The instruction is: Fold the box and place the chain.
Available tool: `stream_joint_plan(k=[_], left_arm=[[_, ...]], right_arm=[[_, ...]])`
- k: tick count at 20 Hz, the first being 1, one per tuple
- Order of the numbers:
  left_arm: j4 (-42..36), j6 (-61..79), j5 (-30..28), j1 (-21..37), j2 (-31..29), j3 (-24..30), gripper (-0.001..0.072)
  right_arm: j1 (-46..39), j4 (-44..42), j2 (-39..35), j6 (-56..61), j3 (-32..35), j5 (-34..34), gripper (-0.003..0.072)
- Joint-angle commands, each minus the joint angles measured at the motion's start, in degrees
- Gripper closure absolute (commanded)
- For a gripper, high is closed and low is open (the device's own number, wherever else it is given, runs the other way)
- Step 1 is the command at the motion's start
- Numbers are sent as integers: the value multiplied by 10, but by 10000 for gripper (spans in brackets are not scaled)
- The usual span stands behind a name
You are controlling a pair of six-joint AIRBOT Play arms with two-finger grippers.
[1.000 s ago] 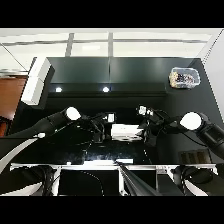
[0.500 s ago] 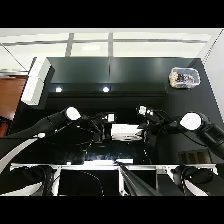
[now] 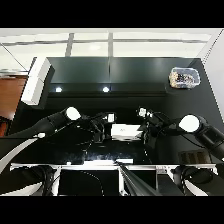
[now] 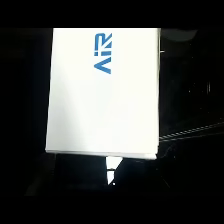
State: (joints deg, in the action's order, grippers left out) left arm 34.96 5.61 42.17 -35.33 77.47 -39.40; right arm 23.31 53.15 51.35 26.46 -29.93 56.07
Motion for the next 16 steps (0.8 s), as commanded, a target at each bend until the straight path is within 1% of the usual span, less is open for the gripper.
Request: stream_joint_plan(k=[1, 4, 5, 6, 7, 9, 12, 13, 16], left_arm=[[0, 0, 0, 0, 0, 0, 379], [0, 0, 0, 0, 0, 0, 379], [0, 0, 0, 0, 0, 0, 380], [0, 0, 0, 0, 0, 0, 379], [0, 0, 0, 0, 0, 0, 380], [0, 0, 0, 0, 0, 0, 379], [0, 0, 0, 0, 0, 0, 379], [0, 0, 0, 0, 0, 0, 380], [0, 0, 0, 0, 0, 0, 379]], right_arm=[[0, -12, -1, 32, -1, 11, 375], [-1, -26, -6, 173, -27, 69, 378], [-3, -25, -9, 224, -37, 89, 398], [-7, -29, -13, 263, -43, 105, 597], [-16, -41, -14, 300, -44, 109, 655], [-30, -85, -12, 352, -37, 90, 656], [-31, -179, 23, 359, -11, 49, 654], [-31, -194, 43, 359, -6, 38, 654], [-31, -191, 92, 359, -5, -2, 652]])
